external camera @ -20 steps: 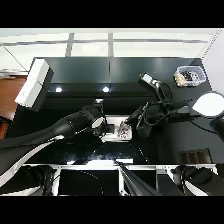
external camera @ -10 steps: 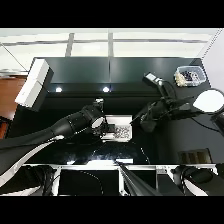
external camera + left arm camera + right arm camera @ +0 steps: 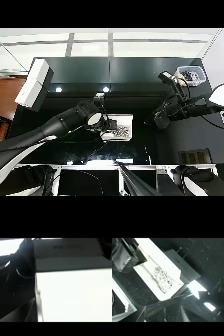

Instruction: Fold the box and place the chain.

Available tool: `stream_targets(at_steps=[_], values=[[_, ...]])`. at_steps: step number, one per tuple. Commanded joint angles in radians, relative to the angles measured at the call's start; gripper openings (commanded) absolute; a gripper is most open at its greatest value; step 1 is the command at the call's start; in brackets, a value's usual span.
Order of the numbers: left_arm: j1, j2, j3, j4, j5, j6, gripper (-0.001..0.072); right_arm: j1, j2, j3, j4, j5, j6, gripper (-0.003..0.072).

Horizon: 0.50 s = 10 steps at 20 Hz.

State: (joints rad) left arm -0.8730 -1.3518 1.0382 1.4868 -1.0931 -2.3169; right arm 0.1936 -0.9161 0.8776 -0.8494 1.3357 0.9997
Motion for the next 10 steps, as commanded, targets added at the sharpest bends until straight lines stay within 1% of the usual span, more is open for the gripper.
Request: stream_targets(at_steps=[1, 2, 3, 5, 6, 7, 8, 9, 10], values=[[0.020, 0.088, 0.011, -0.062, -0.117, 0.256, 0.0418, -0.008, 0.001, 0.001, -0.001, 0.013, 0.009, 0.0511], [0.028, 0.121, 0.000, -0.086, -0.151, 0.358, 0.0418, -0.008, 0.000, 0.001, -0.001, 0.013, 0.013, 0.0511], [0.036, 0.164, -0.027, -0.090, -0.165, 0.442, 0.0418, -0.008, 0.001, 0.001, -0.004, 0.011, 0.015, 0.0511], [0.096, 0.249, -0.107, -0.093, -0.167, 0.583, 0.0418, -0.008, 0.001, 0.001, -0.015, 0.009, 0.018, 0.0511], [0.154, 0.294, -0.163, -0.101, -0.140, 0.634, 0.0418, -0.008, 0.000, 0.001, -0.025, 0.005, 0.018, 0.0511], [0.224, 0.330, -0.224, -0.144, -0.087, 0.690, 0.0418, -0.008, 0.000, 0.001, -0.032, -0.008, 0.018, 0.0511], [0.309, 0.361, -0.297, -0.265, -0.019, 0.784, 0.0417, -0.008, 0.000, 0.001, -0.035, -0.023, 0.018, 0.0511], [0.386, 0.381, -0.365, -0.447, 0.032, 0.938, 0.0415, -0.008, 0.000, 0.001, -0.034, -0.036, 0.021, 0.0511], [0.461, 0.386, -0.428, -0.685, 0.031, 1.171, 0.0415, -0.008, 0.000, 0.001, -0.034, -0.042, 0.027, 0.0511]])
